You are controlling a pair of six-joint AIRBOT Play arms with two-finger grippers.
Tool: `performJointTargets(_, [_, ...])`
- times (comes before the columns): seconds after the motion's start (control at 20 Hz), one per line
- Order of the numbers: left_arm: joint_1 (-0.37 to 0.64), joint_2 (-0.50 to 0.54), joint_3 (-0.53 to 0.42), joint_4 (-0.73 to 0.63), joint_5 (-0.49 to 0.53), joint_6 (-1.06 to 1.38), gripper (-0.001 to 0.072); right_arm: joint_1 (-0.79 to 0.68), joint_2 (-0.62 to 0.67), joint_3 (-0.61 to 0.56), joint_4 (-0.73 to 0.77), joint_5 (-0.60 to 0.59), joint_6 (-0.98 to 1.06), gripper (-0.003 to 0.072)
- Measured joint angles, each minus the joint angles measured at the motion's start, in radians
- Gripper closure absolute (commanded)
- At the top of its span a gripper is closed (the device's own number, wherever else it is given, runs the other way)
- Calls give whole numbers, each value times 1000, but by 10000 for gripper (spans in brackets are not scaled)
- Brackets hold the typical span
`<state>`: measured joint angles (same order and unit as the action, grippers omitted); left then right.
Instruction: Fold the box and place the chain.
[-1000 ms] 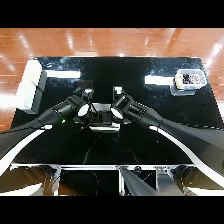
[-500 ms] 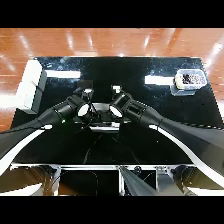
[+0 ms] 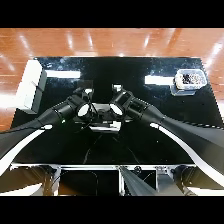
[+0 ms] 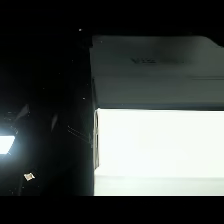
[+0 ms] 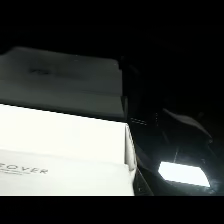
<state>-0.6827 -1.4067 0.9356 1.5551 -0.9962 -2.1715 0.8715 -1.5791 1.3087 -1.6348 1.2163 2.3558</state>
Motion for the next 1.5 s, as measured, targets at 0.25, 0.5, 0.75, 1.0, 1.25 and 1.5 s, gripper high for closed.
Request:
performJointTargets(0.25, [0, 0, 0, 0, -1, -1, 687, 6, 0, -2, -18, 10, 38, 198])
performJointTargets(0.5, [0, 0, 0, 0, -1, -1, 687, 27, 0, -5, -48, -4, 113, 198])
performJointTargets(0.75, [0, 0, 0, 0, -2, -1, 687, 41, 0, -31, -66, -13, 174, 199])
performJointTargets(1.0, [0, 0, 0, 3, -5, -1, 687, 44, 1, -42, -62, -12, 177, 199])
performJointTargets(1.25, [0, 0, 0, 3, -4, -1, 687, 37, 1, -45, -58, -24, 155, 200])
performJointTargets(1.5, [0, 0, 0, 3, -2, -1, 687, 19, 1, -72, -51, -52, 129, 200])
